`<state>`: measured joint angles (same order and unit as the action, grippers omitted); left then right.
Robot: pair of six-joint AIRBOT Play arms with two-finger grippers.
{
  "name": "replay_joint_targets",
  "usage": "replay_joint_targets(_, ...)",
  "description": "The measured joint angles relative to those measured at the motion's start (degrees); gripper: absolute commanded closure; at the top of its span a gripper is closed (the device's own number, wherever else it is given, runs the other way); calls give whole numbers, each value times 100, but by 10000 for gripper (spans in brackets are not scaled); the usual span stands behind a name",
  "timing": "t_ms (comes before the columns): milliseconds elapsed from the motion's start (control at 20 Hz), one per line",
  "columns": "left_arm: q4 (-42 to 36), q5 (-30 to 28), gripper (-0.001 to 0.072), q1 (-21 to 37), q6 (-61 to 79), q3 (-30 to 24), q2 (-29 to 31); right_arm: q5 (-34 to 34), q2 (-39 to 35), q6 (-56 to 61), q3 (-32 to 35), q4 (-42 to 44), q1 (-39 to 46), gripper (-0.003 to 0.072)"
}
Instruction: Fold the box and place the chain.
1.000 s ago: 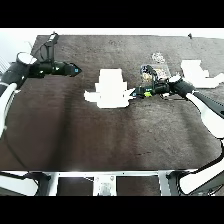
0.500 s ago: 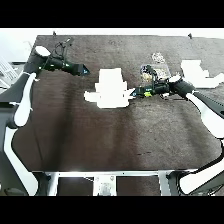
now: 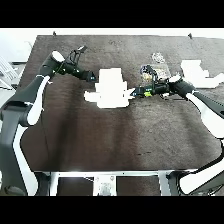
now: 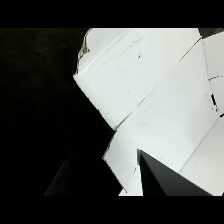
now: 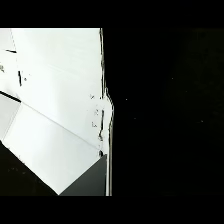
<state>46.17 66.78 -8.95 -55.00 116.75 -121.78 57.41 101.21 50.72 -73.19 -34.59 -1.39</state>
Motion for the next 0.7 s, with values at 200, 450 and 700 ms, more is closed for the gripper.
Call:
replay_joint_targets(200,-212,7,213,-24,94,13,-151,-4,0,2,0,0,0,680)
replay_joint_targets(450,-570,17,216,-26,221,15,-317,-2,0,0,0,0,0,680)
replay_joint_targets(700,-911,57,223,-31,341,13,-487,-2,0,-2,0,0,0,680)
